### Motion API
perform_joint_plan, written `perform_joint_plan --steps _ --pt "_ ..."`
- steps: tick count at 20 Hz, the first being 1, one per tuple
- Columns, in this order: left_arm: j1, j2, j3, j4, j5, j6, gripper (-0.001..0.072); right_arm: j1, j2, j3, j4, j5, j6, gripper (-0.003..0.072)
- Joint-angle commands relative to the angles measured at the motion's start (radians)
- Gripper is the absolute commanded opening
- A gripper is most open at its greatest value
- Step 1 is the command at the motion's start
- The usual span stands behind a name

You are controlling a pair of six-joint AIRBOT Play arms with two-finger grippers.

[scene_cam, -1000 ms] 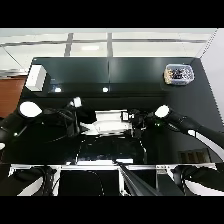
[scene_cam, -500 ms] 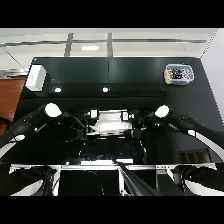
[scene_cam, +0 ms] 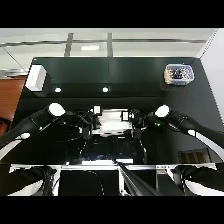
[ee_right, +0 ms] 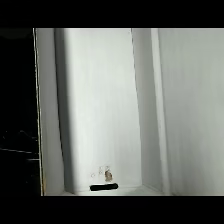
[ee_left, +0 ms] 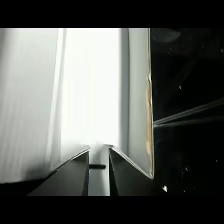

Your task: Fold the box and place the chain.

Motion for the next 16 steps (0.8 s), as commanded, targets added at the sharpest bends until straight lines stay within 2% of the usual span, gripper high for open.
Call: perform_joint_plan --steps 1,2,4,5,6,7,8,9,10,12,13,14,16 --pt "-0.022 -0.011 0.001 -0.058 0.056 0.004 0.0194 0.000 -0.001 0.001 0.000 0.000 0.000 0.0065" --pt "-0.022 -0.011 0.001 -0.051 0.056 -0.003 0.0194 0.000 -0.001 0.001 0.000 0.000 0.000 0.0066" --pt "-0.023 -0.011 0.001 -0.044 0.051 -0.021 0.0110 0.000 -0.001 0.001 0.000 0.000 0.000 0.0065" --pt "-0.023 -0.011 0.001 -0.039 0.051 -0.036 0.0107 0.000 -0.001 0.001 0.000 0.000 0.000 0.0065" --pt "-0.023 -0.011 0.001 -0.039 0.051 -0.038 0.0219 0.000 -0.001 0.001 0.000 0.000 0.000 0.0065" --pt "-0.023 -0.011 0.001 -0.039 0.054 -0.038 0.0473 0.000 -0.001 0.000 0.000 0.000 0.000 0.0066" --pt "-0.022 -0.011 0.001 -0.035 0.051 -0.038 0.0445 0.000 -0.001 0.001 0.000 0.000 0.000 0.0065" --pt "-0.022 -0.010 0.001 -0.018 0.051 -0.038 0.0232 0.000 -0.001 0.001 0.000 0.000 0.000 0.0065" --pt "-0.023 -0.010 0.001 -0.013 0.047 -0.039 0.0231 0.000 -0.001 0.001 0.000 0.000 0.000 0.0066" --pt "-0.022 -0.007 0.001 -0.014 0.048 -0.064 0.0353 0.000 -0.001 0.001 0.000 0.000 0.000 0.0065" --pt "-0.019 -0.002 0.002 -0.005 0.047 -0.092 0.0231 0.000 -0.001 0.001 0.000 0.000 0.000 0.0065" --pt "-0.018 0.012 0.007 0.035 0.034 -0.112 0.0028 0.000 -0.001 0.001 0.000 0.000 0.000 0.0065" --pt "-0.008 0.062 0.030 0.187 -0.011 -0.257 0.0026 0.000 -0.001 0.001 0.000 0.000 0.000 0.0065"
